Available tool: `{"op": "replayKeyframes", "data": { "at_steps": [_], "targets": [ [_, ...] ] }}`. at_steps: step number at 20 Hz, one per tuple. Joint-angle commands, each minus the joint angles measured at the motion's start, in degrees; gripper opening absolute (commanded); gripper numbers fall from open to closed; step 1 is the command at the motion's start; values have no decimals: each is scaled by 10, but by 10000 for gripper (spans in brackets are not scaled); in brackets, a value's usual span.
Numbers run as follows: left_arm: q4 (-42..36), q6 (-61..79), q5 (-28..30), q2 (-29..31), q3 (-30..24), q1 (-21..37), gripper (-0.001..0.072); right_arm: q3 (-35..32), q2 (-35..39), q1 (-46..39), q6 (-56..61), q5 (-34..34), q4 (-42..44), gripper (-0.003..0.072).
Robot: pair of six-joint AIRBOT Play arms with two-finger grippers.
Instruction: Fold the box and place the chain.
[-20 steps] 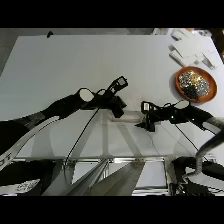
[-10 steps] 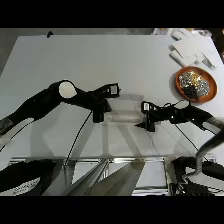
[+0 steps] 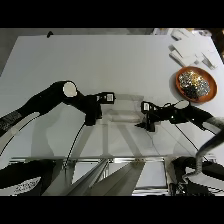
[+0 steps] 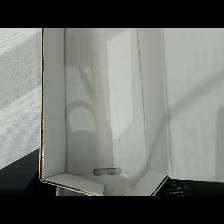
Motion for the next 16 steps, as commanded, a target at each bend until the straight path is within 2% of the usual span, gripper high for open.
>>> {"op": "replayKeyframes", "data": {
  "at_steps": [1,4,5,7,8,16],
  "targets": [
    [4,18,-5,-3,0,12,162,0,0,0,0,0,0,396],
    [4,46,-2,-5,-6,18,164,0,0,0,0,0,0,396],
    [4,68,3,-5,-12,19,218,0,0,0,0,0,0,396],
    [-4,125,43,-5,-31,18,480,0,0,0,0,0,0,396],
    [-10,148,68,-5,-40,18,535,0,0,0,0,0,0,396],
    [-61,198,122,-9,-44,15,535,0,0,0,0,0,0,396]
  ]
}}
